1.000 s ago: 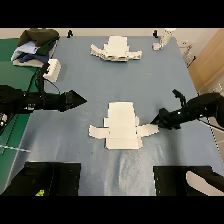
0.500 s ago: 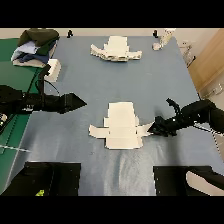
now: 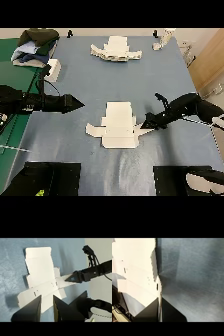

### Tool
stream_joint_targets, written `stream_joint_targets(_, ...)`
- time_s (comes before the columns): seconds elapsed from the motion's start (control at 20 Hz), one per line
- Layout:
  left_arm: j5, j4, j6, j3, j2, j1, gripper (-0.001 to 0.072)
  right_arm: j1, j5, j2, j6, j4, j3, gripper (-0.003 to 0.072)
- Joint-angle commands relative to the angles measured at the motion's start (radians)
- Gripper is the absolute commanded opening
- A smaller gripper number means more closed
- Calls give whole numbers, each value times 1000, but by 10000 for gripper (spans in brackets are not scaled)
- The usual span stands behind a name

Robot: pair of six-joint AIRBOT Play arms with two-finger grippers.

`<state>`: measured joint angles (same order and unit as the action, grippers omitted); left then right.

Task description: Fold the box.

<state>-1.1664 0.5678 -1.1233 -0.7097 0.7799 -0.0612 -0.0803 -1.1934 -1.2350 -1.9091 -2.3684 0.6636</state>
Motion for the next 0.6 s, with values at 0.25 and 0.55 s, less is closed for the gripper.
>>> stream_joint_targets(0.25, -8, 0, 8, -6, 74, -10, 231, -108, 18, 45, -98, -1, -13, 1)
stream_joint_targets(0.55, -60, -34, 103, -37, 306, -9, 263, -209, 219, 325, -97, 6, -206, 1)
